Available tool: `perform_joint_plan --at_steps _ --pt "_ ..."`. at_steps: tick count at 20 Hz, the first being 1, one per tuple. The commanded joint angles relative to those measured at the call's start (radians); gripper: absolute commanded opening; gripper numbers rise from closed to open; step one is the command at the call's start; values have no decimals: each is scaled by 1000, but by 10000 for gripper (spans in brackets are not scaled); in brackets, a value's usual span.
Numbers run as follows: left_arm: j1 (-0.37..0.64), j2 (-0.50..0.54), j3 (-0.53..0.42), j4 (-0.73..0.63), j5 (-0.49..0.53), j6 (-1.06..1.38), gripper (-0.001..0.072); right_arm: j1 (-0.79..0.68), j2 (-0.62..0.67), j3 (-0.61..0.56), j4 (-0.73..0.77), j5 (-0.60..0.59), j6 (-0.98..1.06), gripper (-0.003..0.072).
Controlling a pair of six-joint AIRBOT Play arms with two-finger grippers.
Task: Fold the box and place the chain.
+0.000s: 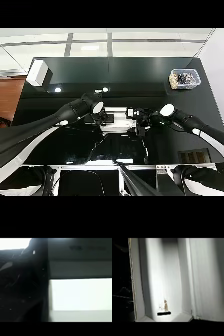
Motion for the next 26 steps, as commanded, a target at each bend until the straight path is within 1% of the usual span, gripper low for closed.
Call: perform_joint_plan --at_steps 1,4,5,6,7,8,9,11,12,13,14,15,16,19,20,21,22,24,26 --pt "-5 -2 1 5 1 -34 27 0 -1 0 0 1 0 181" --pt "-5 -2 1 -3 11 -34 28 0 -1 0 0 1 0 181" --pt "-4 -2 1 -13 11 -34 75 0 -1 0 0 1 0 181" --pt "-4 -2 1 -15 11 -34 265 0 -1 0 0 1 0 181" --pt "-4 -2 1 -15 9 -34 423 0 -1 0 0 1 0 181" --pt "-4 -2 1 -15 7 -34 475 0 -1 0 0 1 0 181" --pt "-4 -2 1 -15 7 -34 475 0 -1 0 0 1 0 181" --pt "-4 -2 1 -15 7 -34 475 0 -1 0 0 1 0 181" --pt "-4 -2 1 -15 6 -34 463 0 -1 0 0 1 0 181" --pt "-4 -2 1 -16 2 -34 295 0 -1 0 0 1 0 181" --pt "-4 -2 1 -15 3 -33 102 0 -1 0 0 1 0 180" --pt "-4 -2 1 -16 4 -34 44 0 -1 0 0 1 0 181" --pt "-4 -2 1 -16 6 -33 27 0 -1 0 0 1 0 181" --pt "-4 -2 1 -13 6 -26 27 0 -1 0 0 1 0 181" --pt "-4 -2 1 -13 5 -21 27 0 -1 0 0 0 0 239" --pt "-4 -2 1 -13 2 -21 27 0 -1 0 0 -3 2 472" --pt "-4 -2 1 -12 3 -21 27 0 0 0 -1 -8 2 658" --pt "-4 -2 1 -4 1 -21 27 -4 8 0 -2 -8 6 659" --pt "-4 -2 1 3 0 -21 27 -4 34 0 -34 -3 6 659"
